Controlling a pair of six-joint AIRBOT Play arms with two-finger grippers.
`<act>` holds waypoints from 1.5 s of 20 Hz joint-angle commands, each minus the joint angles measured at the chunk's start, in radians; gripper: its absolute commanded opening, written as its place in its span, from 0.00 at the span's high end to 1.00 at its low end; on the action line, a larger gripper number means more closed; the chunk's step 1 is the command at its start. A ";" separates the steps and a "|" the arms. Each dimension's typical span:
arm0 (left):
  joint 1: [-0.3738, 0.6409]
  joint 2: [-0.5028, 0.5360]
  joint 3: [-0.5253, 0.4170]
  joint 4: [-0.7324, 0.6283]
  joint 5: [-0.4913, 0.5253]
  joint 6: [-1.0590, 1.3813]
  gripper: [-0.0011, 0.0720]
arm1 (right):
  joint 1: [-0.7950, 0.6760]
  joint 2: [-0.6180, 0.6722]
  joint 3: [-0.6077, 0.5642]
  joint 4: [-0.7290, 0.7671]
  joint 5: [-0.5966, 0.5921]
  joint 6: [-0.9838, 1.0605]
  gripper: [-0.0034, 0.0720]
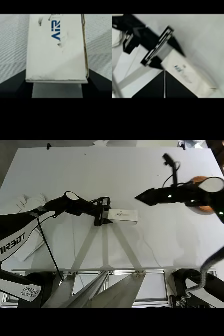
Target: Fold the box and place the chain.
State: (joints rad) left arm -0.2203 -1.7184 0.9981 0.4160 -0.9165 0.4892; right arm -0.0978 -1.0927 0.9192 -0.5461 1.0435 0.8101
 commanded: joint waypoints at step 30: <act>0.010 0.314 0.000 -0.019 0.260 -0.363 0.98 | -0.261 0.140 0.012 -0.811 -0.198 0.475 0.94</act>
State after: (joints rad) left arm -0.2150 -1.4944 0.9974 0.3965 -0.7963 0.2737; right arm -0.3584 -0.9539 0.9298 -1.3556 0.8452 1.2854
